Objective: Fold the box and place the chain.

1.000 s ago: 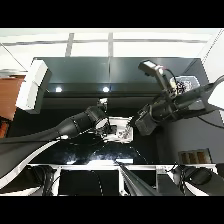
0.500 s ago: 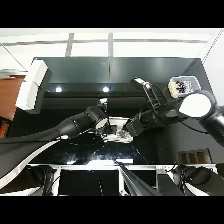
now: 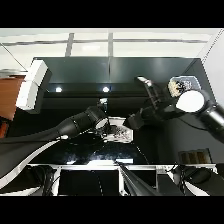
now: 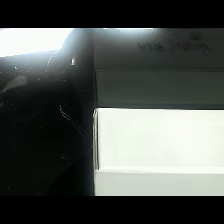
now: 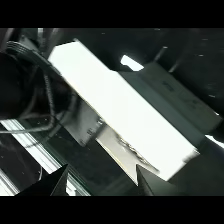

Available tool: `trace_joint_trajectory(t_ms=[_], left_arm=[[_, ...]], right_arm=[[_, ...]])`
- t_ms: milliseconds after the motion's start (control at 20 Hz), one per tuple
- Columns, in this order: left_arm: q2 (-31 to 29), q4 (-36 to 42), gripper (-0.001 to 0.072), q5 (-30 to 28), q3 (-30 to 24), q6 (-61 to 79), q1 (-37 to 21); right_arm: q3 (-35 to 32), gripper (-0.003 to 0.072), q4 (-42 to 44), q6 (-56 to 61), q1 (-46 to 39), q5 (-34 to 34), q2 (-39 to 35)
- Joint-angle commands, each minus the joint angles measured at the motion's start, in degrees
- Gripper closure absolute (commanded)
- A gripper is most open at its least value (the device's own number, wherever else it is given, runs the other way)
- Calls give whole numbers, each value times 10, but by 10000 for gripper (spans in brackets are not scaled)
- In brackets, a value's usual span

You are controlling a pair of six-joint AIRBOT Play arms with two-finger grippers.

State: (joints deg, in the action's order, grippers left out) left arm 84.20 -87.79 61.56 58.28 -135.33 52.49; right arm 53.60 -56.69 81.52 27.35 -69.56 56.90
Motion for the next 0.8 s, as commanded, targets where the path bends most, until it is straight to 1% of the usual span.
trace_joint_trajectory(t_ms=[0, 100, 150, 200, 350, 400, 450, 550, 650, 700, 750], left_arm=[[0, 0, 683, 1, 2, -3, 0], [0, 0, 683, -2, 11, -4, 0], [0, 0, 684, -2, 17, -17, 0], [1, -3, 684, -3, 22, -29, 0], [13, -14, 685, -2, 34, -43, 0], [15, -14, 684, -5, 35, -50, 0], [16, -14, 685, -14, 35, -53, 0], [17, -18, 684, -26, 36, -52, 0], [17, -22, 683, -26, 36, -41, -1], [17, -21, 666, -25, 36, -40, -3], [16, -17, 574, -23, 37, -40, -6]], right_arm=[[10, 194, -42, -34, -94, -90, -42], [4, 192, -118, -36, -148, -127, -70], [-7, 191, -153, -35, -168, -132, -79], [-23, 191, -167, -35, -181, -127, -83], [-87, 190, -148, -36, -191, -87, -83], [-109, 51, -145, -36, -190, -72, -83], [-125, -18, -141, -42, -190, -64, -83], [-147, -18, -137, -42, -190, -48, -83], [-151, -18, -134, -42, -190, -36, -83], [-151, -18, -134, -42, -190, -33, -83], [-151, -17, -134, -42, -190, -30, -83]])
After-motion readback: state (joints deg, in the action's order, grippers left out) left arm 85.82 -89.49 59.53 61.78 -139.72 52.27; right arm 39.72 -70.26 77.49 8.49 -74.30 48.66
